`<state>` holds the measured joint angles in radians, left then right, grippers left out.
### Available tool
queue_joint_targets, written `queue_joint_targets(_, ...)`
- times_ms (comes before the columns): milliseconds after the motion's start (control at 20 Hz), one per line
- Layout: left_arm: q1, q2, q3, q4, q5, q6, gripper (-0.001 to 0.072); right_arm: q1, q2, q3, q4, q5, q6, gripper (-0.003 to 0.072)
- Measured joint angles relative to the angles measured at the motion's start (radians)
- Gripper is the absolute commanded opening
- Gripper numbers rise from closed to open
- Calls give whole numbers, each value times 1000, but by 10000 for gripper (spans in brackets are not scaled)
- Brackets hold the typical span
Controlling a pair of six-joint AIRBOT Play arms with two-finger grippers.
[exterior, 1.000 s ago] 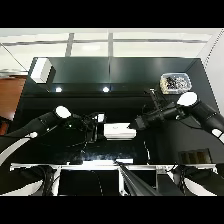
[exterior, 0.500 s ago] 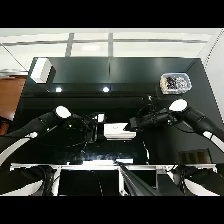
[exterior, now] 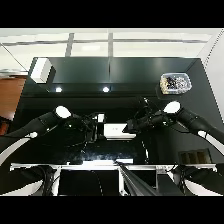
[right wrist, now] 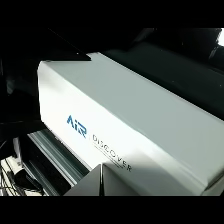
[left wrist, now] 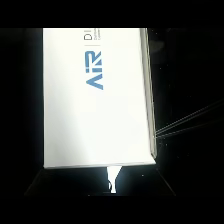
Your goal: Fold the box and place the chain.
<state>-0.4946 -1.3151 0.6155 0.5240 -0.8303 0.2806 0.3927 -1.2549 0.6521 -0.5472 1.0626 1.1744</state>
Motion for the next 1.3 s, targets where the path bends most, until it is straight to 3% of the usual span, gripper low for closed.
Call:
queue_joint_targets(600,0,0,0,0,0,-1,438,1,-3,2,-39,-18,19,28)
queue_joint_targets(950,0,-1,0,-2,1,-3,447,-93,31,47,107,84,-88,28)
queue_joint_targets(1000,1,0,0,-1,1,-3,552,-124,40,60,128,94,-97,28)
queue_joint_targets(1050,1,2,0,4,2,-3,710,-160,50,74,138,119,-104,28)
queue_joint_targets(1300,2,63,2,66,5,-102,710,-339,111,117,166,197,-120,29)
